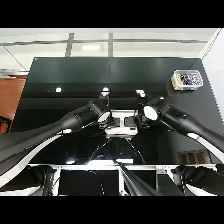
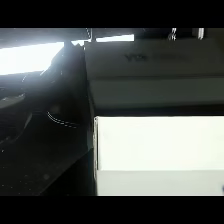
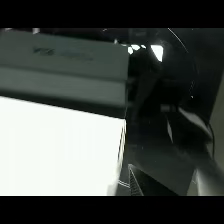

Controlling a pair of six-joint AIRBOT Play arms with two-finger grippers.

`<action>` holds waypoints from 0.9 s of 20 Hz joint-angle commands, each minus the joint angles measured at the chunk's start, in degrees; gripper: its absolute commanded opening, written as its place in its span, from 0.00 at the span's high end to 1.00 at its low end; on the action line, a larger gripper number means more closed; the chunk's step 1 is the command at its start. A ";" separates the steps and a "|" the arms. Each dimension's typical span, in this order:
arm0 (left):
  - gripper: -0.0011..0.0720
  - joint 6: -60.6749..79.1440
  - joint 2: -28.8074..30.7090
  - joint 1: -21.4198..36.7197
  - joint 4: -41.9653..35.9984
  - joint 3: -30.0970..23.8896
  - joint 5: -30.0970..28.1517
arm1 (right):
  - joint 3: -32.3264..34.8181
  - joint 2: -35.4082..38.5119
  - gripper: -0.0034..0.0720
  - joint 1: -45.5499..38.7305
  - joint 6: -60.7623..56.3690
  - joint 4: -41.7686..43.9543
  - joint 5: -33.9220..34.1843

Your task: Fold the box and place the chain.

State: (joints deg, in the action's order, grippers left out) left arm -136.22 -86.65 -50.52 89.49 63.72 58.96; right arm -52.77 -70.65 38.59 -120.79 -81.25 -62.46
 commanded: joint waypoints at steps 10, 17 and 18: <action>0.94 -0.07 0.00 0.04 0.00 0.04 0.13 | 3.37 17.20 0.25 -30.40 5.51 -33.90 13.31; 0.94 -0.07 0.00 0.04 0.02 0.04 0.02 | -22.45 -13.99 0.02 -49.75 10.34 0.17 15.91; 0.94 -0.07 0.00 0.04 0.02 0.04 0.02 | -30.45 -19.85 0.02 -50.58 8.02 1.88 9.29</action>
State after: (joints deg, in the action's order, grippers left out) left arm -136.31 -86.65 -50.52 89.49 63.72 59.00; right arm -67.90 -77.14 -6.96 -111.28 -90.59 -45.08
